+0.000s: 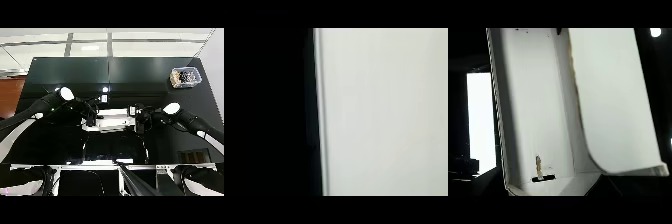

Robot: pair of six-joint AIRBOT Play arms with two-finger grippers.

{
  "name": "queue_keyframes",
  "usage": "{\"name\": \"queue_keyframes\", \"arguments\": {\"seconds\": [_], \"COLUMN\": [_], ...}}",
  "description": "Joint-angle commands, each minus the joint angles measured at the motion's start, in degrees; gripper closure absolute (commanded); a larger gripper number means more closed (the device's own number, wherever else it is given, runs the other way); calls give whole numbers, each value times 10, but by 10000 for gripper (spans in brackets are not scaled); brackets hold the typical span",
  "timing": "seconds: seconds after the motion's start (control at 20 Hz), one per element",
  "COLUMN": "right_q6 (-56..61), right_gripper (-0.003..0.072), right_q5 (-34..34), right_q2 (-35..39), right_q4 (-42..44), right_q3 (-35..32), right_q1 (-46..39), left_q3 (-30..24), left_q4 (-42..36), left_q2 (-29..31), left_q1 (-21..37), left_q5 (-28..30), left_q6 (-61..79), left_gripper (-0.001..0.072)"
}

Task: Fold the box and place the chain.

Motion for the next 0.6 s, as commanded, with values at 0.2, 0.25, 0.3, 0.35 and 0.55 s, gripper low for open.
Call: {"name": "queue_keyframes", "arguments": {"seconds": [0.2,0.25,0.3,0.35,0.55], "right_q6": [-5,-5,0,13,32], "right_gripper": [-10,-10,-10,-10,-10], "right_q5": [7,6,5,4,1], "right_q2": [-36,-36,-37,-37,-38], "right_q4": [-5,-6,-14,-29,-42], "right_q3": [1,2,2,3,3], "right_q1": [15,15,15,15,15], "left_q3": [0,0,0,0,0], "left_q4": [0,0,0,0,0], "left_q2": [-12,-12,-12,-12,-12], "left_q1": [-3,-3,-3,-3,-3], "left_q5": [5,5,5,5,5], "left_q6": [0,0,0,0,0], "left_gripper": [681,681,681,680,681]}}
